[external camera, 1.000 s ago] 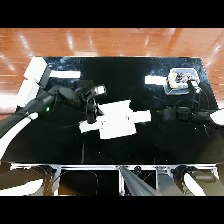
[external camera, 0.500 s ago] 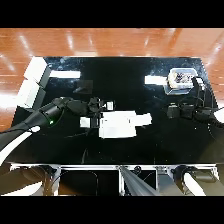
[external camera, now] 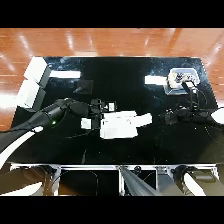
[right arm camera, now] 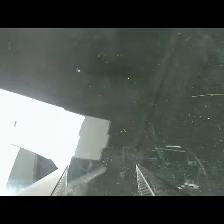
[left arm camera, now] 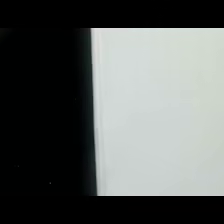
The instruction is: Fold the box and place the chain.
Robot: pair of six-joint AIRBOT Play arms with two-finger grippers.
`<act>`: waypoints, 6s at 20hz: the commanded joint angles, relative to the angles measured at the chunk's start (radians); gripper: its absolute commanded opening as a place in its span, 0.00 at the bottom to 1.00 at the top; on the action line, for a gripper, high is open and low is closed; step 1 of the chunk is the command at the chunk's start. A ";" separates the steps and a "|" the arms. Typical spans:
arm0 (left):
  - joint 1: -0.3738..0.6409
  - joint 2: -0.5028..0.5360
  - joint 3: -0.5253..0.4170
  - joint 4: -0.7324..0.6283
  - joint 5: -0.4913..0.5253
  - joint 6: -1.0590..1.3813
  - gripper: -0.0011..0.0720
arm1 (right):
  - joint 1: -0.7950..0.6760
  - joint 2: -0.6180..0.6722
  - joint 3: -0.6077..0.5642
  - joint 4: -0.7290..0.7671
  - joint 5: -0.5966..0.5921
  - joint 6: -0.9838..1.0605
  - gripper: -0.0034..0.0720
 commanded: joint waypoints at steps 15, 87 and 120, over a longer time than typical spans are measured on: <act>-0.001 -0.007 -0.008 0.009 0.016 0.043 0.04 | 0.164 -0.016 -0.011 -0.011 -0.110 -0.630 0.99; -0.001 -0.006 -0.005 0.032 0.021 0.043 0.04 | 0.397 -0.212 -0.089 0.492 -0.278 -1.273 0.99; -0.001 -0.007 -0.005 0.023 0.051 0.042 0.04 | 0.449 -0.480 0.043 0.413 -0.147 -1.122 0.99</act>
